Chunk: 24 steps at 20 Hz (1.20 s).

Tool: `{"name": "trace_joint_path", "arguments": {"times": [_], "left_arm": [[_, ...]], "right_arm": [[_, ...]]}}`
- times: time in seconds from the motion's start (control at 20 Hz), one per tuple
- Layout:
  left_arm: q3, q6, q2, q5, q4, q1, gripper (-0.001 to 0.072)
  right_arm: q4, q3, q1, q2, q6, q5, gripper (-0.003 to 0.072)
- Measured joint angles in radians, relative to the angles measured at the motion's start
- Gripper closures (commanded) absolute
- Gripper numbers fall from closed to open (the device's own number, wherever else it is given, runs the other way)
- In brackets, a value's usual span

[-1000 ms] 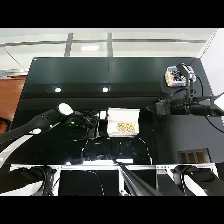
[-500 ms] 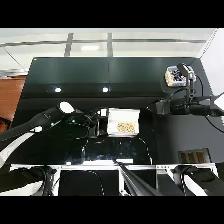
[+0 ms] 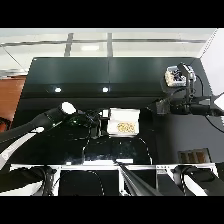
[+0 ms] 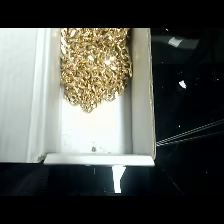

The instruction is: Fold the box and place the chain.

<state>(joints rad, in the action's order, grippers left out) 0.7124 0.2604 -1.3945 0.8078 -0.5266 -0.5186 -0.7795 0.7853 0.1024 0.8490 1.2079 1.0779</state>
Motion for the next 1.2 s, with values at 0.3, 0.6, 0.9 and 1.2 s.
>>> {"name": "trace_joint_path", "arguments": {"times": [0.3,0.6,0.9,1.2], "left_arm": [[0.000,0.006,0.000,-0.008,0.007,-0.009,0.0367],[0.001,0.002,0.000,-0.018,-0.001,-0.018,0.0370],[0.001,0.002,0.000,-0.020,-0.005,-0.020,0.0369],[0.001,0.002,0.000,-0.023,-0.008,-0.023,0.0368]], "right_arm": [[0.000,0.000,0.000,0.000,0.000,-0.008,0.0340],[0.008,0.000,0.013,0.002,0.006,-0.058,-0.0034],[0.016,0.000,0.124,0.110,0.032,-0.254,-0.0034],[-0.033,0.008,0.189,0.221,-0.218,-0.213,-0.0034]]}}
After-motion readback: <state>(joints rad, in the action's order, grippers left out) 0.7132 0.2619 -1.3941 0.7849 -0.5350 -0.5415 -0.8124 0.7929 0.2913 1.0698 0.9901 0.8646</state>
